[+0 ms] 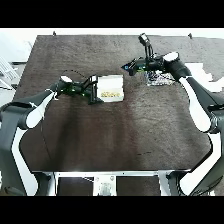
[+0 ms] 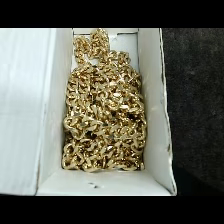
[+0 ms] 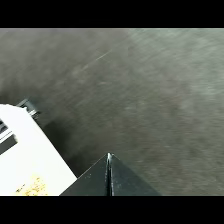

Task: Fold the box and place the chain.

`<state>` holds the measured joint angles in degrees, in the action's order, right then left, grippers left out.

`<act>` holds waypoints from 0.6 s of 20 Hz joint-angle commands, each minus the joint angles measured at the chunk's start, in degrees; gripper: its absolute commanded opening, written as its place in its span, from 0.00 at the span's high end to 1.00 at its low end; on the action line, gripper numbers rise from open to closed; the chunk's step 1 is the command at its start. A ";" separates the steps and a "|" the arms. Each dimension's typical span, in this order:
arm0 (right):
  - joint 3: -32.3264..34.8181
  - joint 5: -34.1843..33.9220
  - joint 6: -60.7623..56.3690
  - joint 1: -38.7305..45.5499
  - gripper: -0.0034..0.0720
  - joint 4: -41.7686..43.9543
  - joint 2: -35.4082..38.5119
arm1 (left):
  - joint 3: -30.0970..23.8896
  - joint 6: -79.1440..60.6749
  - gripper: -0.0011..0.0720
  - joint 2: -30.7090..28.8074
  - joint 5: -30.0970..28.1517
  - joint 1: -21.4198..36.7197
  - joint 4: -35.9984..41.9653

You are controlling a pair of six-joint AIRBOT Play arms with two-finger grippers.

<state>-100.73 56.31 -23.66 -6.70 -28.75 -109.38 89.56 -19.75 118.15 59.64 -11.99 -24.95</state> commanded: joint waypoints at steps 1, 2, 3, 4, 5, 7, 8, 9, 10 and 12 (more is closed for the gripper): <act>-0.61 2.73 -0.85 -2.16 0.95 -4.79 -1.03 | 0.00 0.00 0.42 -0.04 0.00 0.02 -0.02; -0.61 3.34 -1.66 -2.97 0.95 -7.65 -1.03 | 0.00 0.00 0.42 -0.04 -0.02 0.02 -0.02; -0.61 4.26 -1.66 -3.67 0.95 -10.10 -1.03 | 0.00 -0.02 0.42 -0.04 -0.02 0.02 -0.02; -0.63 5.33 -1.64 -4.17 0.95 -11.45 -1.03 | 0.00 -0.02 0.42 -0.04 -0.02 0.02 -0.02; -0.76 6.93 -1.64 -4.35 0.95 -11.87 -0.98 | 0.00 -0.02 0.42 -0.04 -0.02 0.02 -0.02; -1.84 11.32 -1.64 -4.33 0.95 -12.70 -0.96 | 0.00 0.00 0.42 -0.04 -0.02 0.02 -0.02; -2.78 13.81 -1.64 -4.31 0.95 -12.90 -0.94 | 0.00 -0.02 0.42 -0.04 -0.02 0.02 -0.02; -3.78 15.96 -1.66 -4.28 0.95 -12.90 -0.92 | 0.00 0.00 0.42 -0.04 -0.02 0.02 -0.02; -4.72 17.68 -1.66 -4.31 0.95 -12.87 -0.92 | 0.00 0.00 0.42 -0.04 -0.02 0.02 -0.02; -5.92 20.26 -2.93 -4.48 0.95 -12.85 -0.92 | 0.00 0.00 0.42 -0.04 -0.02 0.02 -0.02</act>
